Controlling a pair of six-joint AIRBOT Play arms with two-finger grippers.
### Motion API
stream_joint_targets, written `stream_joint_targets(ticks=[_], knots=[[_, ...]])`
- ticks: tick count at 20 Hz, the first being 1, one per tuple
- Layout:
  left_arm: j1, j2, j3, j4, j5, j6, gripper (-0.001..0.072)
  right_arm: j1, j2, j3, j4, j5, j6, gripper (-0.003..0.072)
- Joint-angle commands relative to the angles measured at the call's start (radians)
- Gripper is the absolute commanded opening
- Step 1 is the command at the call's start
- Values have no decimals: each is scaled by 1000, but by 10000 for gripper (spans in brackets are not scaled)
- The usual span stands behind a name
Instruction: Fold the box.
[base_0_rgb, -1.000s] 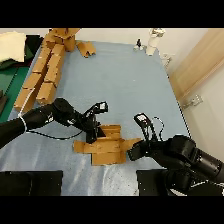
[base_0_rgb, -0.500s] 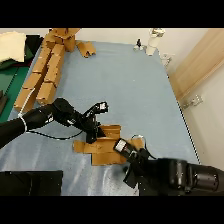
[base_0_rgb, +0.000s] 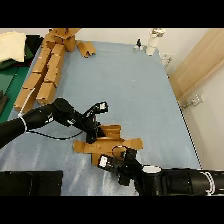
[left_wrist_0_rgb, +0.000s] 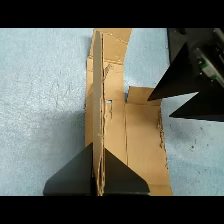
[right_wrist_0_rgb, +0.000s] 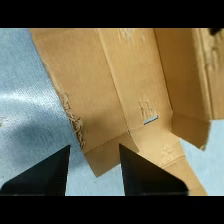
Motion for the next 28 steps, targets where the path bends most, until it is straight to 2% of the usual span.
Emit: stream_joint_targets(ticks=[1,9,19,23,28], knots=[[0,0,0,0,0,0,13,6,-30,-1,-16,20,-8,460],[0,0,0,0,0,0,13,5,-48,-2,-27,20,-8,460],[0,0,0,0,0,0,13,5,-53,1,-129,18,48,460],[0,0,0,0,0,0,12,5,-53,33,-149,-16,58,460],[0,0,0,0,0,0,13,5,-53,49,-282,-47,84,461]])
